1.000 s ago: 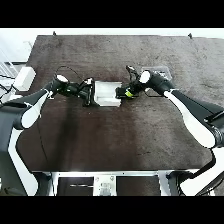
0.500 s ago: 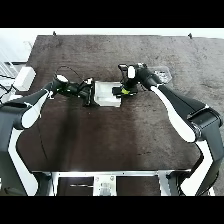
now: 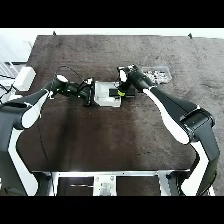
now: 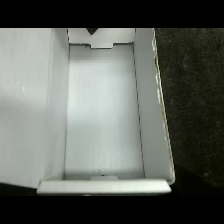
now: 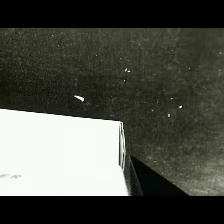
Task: Fold the box and place the chain.
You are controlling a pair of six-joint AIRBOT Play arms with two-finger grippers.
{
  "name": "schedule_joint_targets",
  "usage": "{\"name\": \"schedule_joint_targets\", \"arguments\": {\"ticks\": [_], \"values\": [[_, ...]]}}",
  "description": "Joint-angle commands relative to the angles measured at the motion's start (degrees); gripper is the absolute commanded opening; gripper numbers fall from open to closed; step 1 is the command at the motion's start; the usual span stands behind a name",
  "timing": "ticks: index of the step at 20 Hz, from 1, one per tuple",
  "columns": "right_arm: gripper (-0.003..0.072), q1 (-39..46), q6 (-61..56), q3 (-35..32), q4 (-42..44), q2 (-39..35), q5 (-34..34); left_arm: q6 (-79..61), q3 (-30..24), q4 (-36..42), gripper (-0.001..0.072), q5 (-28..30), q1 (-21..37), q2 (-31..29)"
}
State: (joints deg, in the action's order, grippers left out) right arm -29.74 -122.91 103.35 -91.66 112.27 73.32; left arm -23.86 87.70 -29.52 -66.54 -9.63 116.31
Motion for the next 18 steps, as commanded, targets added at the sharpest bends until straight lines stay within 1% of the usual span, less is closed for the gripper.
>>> {"name": "schedule_joint_targets", "arguments": {"ticks": [1,4,5,6,7,8,11,13,14,16,17,18], "values": [[0.0273,-0.4,-4.2,0.1,-1.0,0.3,-0.2,0.0,0.0,0.0,0.0588,0.0,0.0,0.0],[0.0259,-0.4,-4.7,0.1,-1.4,0.3,-0.3,0.0,0.0,0.0,0.0589,0.0,0.0,0.0],[0.0191,-0.4,-5.7,0.1,-1.5,0.4,-0.3,0.0,0.0,0.0,0.0588,0.0,0.0,0.0],[0.0147,-0.4,-5.9,0.1,-1.6,0.4,-0.4,0.0,0.0,0.0,0.0588,0.0,0.0,0.0],[0.0144,-0.4,-6.1,0.1,-1.6,0.6,-0.4,0.0,0.0,0.0,0.0589,0.0,0.0,0.0],[0.0068,-0.4,-6.1,0.1,-1.9,0.8,-0.4,0.0,0.0,0.0,0.0589,0.0,0.0,0.0],[0.0008,-0.4,-6.7,0.1,-2.0,1.5,-0.6,0.0,0.0,0.0,0.0588,0.0,0.0,0.0],[0.0008,-0.5,-7.0,0.1,-2.1,1.6,-0.9,0.0,0.0,0.0,0.0588,0.1,0.0,0.0],[0.0035,-0.5,-7.0,0.1,-2.3,1.6,-1.1,0.0,0.0,0.0,0.0588,0.0,0.0,0.0],[0.0329,-0.5,-7.0,0.1,-2.3,1.4,-1.0,0.0,0.0,0.0,0.0588,0.0,0.0,0.0],[0.0349,-0.5,-7.0,0.1,-2.4,1.1,-1.0,0.0,0.0,0.0,0.0589,0.0,0.0,0.0],[0.0353,-0.5,-6.9,0.1,-2.5,0.9,-1.0,0.0,0.0,0.0,0.0588,0.1,0.0,0.0]]}}
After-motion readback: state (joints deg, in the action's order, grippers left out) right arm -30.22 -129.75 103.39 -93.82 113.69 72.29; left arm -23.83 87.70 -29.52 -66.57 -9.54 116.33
